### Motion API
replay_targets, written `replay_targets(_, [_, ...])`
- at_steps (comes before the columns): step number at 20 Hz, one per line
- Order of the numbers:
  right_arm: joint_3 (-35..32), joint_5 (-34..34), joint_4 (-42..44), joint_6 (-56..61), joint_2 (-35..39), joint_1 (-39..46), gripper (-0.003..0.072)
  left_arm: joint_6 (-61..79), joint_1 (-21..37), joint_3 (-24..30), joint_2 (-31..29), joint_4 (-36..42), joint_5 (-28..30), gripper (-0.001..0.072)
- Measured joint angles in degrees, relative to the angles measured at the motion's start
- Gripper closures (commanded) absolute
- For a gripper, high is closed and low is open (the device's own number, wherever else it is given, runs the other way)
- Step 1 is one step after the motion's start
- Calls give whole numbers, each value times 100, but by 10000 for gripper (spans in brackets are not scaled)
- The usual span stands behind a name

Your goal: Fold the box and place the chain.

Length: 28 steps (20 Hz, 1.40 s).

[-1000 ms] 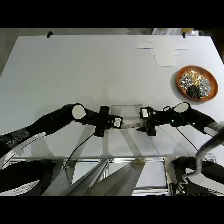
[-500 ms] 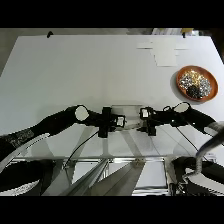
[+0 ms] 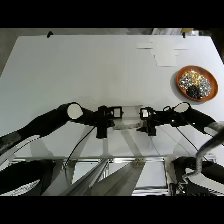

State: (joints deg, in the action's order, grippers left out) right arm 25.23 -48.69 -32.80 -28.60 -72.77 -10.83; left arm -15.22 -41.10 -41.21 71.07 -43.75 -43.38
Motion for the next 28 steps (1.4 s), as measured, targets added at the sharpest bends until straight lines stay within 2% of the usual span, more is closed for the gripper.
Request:
replay_targets(6, [0,2,2,2,0,0,349,-3460,807,20,-914,-1202,-752,707])
replay_targets(9, [0,4,2,4,0,0,349,-5001,1121,203,-874,-1589,-984,707])
replay_targets(12, [0,4,2,4,0,0,349,-5960,1222,334,-560,-1626,-1040,707])
replay_targets(19, [0,4,2,4,0,0,349,-6623,1082,407,186,-730,-688,706])
replay_targets(28, [0,4,4,4,0,0,349,-6730,885,411,310,-269,-595,703])
